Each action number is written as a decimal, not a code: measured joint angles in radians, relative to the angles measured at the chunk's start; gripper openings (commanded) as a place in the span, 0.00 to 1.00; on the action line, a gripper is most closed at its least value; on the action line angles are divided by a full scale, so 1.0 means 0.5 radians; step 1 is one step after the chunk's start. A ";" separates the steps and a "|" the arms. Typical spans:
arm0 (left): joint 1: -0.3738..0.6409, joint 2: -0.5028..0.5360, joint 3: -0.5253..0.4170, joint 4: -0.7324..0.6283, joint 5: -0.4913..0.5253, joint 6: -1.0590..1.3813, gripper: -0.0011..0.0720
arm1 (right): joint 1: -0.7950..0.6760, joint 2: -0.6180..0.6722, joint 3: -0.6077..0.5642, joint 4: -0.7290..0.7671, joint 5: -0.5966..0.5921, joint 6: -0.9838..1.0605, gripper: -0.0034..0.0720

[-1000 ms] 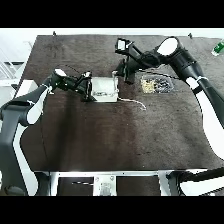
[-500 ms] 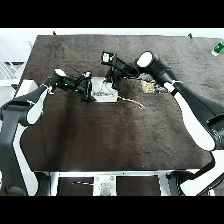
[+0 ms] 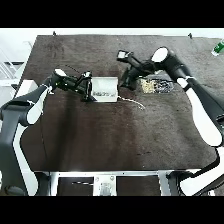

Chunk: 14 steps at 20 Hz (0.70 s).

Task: Fold the box and place the chain.

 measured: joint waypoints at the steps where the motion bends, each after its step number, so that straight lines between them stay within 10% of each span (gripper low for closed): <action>1: 0.000 0.000 0.000 -0.001 -0.001 0.000 0.71 | -0.054 0.005 -0.020 -0.006 0.080 0.023 0.64; 14: 0.000 0.001 0.000 -0.001 -0.001 -0.001 0.71 | -0.243 -0.042 -0.552 -0.187 -0.162 -0.098 0.71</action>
